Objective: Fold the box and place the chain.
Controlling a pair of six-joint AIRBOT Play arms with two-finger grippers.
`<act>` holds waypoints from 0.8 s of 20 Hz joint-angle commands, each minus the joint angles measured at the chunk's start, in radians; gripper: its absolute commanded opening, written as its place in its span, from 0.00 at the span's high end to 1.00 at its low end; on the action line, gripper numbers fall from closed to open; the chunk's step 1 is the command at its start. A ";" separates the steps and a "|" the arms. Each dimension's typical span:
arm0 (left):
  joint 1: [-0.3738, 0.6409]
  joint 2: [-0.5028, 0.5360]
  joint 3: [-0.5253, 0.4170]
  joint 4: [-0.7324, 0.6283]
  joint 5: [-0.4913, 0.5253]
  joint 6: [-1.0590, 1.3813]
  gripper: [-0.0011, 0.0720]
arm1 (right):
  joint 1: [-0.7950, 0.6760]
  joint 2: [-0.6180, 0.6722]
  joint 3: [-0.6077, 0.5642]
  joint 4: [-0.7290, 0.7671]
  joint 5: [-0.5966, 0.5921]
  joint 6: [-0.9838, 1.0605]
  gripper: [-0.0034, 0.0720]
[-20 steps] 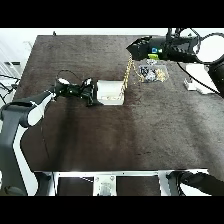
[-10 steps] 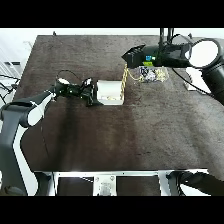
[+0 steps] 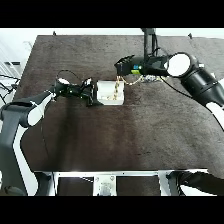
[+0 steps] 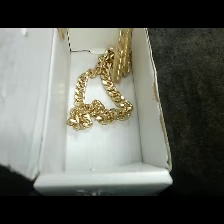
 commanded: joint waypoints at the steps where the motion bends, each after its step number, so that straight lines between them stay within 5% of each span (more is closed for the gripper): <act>1: 0.001 0.000 0.001 0.000 0.000 0.000 0.58 | 0.021 -0.057 -0.023 0.025 -0.035 0.000 0.94; 7: 0.001 0.000 0.001 0.000 0.000 0.000 0.58 | 0.072 -0.177 -0.027 0.018 -0.035 0.003 0.95; 16: 0.001 0.000 0.001 0.000 0.000 0.000 0.58 | -0.018 -0.082 -0.029 -0.162 -0.063 0.046 0.95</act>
